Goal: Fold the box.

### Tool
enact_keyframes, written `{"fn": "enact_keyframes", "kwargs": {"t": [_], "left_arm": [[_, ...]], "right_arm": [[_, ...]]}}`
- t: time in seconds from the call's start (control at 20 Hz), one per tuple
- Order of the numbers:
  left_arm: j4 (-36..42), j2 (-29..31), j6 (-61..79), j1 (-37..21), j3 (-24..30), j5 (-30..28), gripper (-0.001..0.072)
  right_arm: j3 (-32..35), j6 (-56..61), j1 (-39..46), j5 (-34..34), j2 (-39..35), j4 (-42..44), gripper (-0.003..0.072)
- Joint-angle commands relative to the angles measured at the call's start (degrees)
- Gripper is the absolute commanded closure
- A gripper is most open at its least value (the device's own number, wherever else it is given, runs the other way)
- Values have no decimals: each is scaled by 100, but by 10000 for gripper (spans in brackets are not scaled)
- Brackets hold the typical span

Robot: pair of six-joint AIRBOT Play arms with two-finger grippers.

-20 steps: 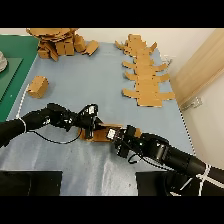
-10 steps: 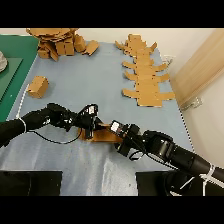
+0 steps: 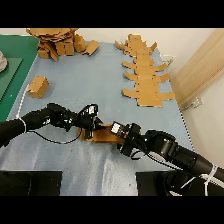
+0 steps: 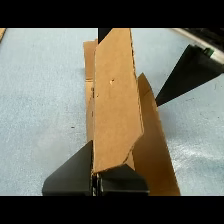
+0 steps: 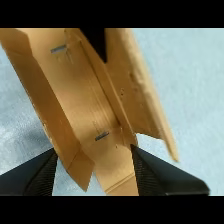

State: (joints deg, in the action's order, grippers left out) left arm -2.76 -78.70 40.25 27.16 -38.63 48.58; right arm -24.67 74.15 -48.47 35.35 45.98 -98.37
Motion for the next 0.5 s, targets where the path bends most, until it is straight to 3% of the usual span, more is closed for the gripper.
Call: {"fn": "enact_keyframes", "kwargs": {"t": [0.0, 0.1, 0.3, 0.45], "left_arm": [[0, 0, 0, 0, 0, -2, 697], [0, 0, 0, 0, 0, -2, 697], [0, 0, 0, 0, 0, -2, 697], [0, 0, 0, 0, 0, 0, 697]], "right_arm": [[0, -391, 48, -223, 306, 9, -34], [-2, -579, 229, -310, 273, 214, -34], [-39, -2118, 754, -420, 216, 1392, -34], [-280, -2728, 946, 374, 208, 2070, -34]]}}
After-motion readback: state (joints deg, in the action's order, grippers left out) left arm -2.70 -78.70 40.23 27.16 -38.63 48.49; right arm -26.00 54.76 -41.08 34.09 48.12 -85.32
